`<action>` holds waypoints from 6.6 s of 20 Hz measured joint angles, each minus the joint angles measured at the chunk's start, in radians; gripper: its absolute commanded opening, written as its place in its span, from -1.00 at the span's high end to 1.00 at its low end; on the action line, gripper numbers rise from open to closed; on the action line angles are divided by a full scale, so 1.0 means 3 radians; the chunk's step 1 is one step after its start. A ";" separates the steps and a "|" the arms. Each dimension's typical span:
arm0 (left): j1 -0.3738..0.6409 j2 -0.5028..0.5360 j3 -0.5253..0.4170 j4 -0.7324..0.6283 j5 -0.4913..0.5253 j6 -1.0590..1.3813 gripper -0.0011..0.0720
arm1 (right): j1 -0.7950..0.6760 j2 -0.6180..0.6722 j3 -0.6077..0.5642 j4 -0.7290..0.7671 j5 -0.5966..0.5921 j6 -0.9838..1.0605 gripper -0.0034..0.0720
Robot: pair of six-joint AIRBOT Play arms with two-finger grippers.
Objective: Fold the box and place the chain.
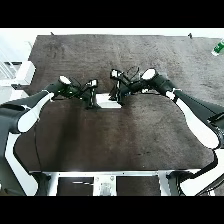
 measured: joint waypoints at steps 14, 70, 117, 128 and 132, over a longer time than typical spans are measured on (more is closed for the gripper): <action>-0.0001 0.0000 -0.0003 -0.0003 0.0005 -0.0005 -0.47 | -0.0069 0.0084 -0.0114 0.0631 0.0198 -0.0065 0.58; 0.0385 0.0729 -0.0062 -0.0286 0.1385 -0.1209 0.93 | -0.0730 0.3498 -0.2914 0.0807 -0.1404 0.1148 0.88; 0.1740 0.0579 -0.0523 0.0052 0.2722 -0.2539 -0.72 | -0.0730 0.3492 -0.2922 0.0813 -0.1419 0.1155 0.88; 0.1743 0.0652 -0.0521 0.0051 0.2730 -0.2561 -1.00 | -0.0730 0.3492 -0.2922 0.0818 -0.1419 0.1155 0.88; 0.1748 0.0881 -0.0520 0.0066 0.2547 -0.2564 0.45 | -0.0730 0.3492 -0.2922 0.0818 -0.1419 0.1155 0.88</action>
